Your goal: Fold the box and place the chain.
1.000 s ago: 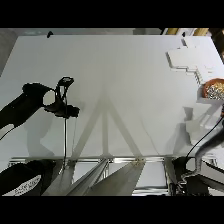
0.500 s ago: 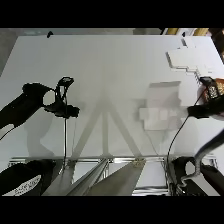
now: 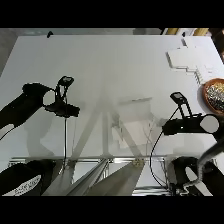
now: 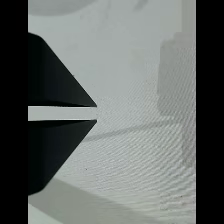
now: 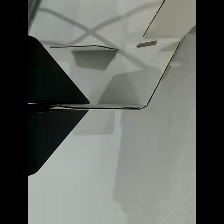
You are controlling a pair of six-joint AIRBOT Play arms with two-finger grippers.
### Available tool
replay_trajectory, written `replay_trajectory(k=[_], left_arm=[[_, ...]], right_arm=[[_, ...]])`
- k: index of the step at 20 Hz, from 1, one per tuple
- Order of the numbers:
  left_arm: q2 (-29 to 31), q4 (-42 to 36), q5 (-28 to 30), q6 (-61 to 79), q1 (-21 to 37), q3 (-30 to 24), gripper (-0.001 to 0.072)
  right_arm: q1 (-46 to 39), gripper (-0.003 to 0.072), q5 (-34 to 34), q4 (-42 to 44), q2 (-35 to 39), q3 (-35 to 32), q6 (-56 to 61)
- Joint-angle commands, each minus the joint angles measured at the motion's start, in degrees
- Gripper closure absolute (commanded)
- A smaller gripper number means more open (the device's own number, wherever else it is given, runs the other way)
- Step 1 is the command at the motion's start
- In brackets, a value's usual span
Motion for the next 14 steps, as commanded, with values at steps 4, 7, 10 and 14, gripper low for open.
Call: replay_trajectory(k=[4,7,10,14], left_arm=[[-0.17,-11.23,9.46,12.46,0.07,0.0,0.0343],[-1.79,-40.65,9.86,45.22,0.02,-0.02,0.0306],[-6.12,-62.55,7.17,68.37,-1.09,0.0,0.0294],[-12.83,-69.96,7.21,76.41,-3.74,0.0,0.0148]], right_arm=[[3.19,0.067,-2.03,0.59,0.7,-0.94,1.9],[3.19,0.067,-2.21,0.61,0.7,-0.94,1.9],[3.19,0.067,-2.19,0.68,0.7,-0.94,1.9],[3.19,0.067,-2.23,1.64,0.7,-0.94,1.9]])
